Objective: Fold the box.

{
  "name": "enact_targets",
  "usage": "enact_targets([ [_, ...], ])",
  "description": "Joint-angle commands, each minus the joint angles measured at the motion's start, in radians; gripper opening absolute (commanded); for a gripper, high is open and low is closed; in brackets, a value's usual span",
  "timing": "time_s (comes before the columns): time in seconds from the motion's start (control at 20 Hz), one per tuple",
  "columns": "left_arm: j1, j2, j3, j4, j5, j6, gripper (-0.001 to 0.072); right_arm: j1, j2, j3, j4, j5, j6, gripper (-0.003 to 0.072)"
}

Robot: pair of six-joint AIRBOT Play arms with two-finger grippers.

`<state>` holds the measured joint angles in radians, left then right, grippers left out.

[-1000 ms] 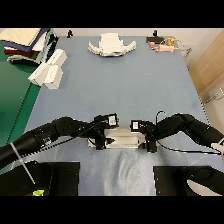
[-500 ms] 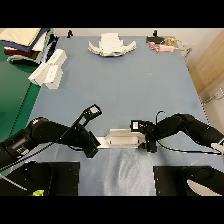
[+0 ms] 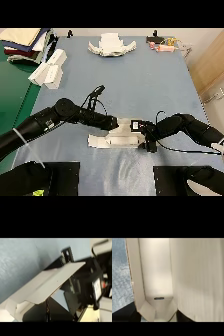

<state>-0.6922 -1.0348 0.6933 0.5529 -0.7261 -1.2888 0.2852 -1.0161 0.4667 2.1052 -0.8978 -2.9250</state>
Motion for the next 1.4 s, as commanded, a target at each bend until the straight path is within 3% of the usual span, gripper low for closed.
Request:
enact_targets([
  [0.0,0.069,-0.108,0.040,-0.037,-0.021,-0.048,0.0012,0.001,0.000,0.000,0.000,0.000,-0.001,0.0478],
  [0.4,0.092,-0.240,0.039,0.037,-0.058,-0.078,0.0012,0.001,-0.001,0.000,0.000,0.000,-0.001,0.0478],
  [0.8,0.117,-0.217,0.079,0.083,-0.056,-0.012,0.0012,0.001,0.000,0.000,-0.001,0.000,-0.001,0.0478],
  [0.95,0.139,-0.109,0.104,0.087,-0.098,0.110,0.0011,0.001,0.000,0.000,-0.002,0.000,-0.001,0.0477],
  [1.2,0.137,0.209,0.063,0.385,-0.248,0.131,0.0011,0.001,0.000,0.000,-0.007,0.000,-0.001,0.0478],
  [1.35,0.137,0.414,-0.006,0.459,-0.332,0.295,0.0014,0.001,0.000,0.000,-0.007,0.000,-0.001,0.0478],
])
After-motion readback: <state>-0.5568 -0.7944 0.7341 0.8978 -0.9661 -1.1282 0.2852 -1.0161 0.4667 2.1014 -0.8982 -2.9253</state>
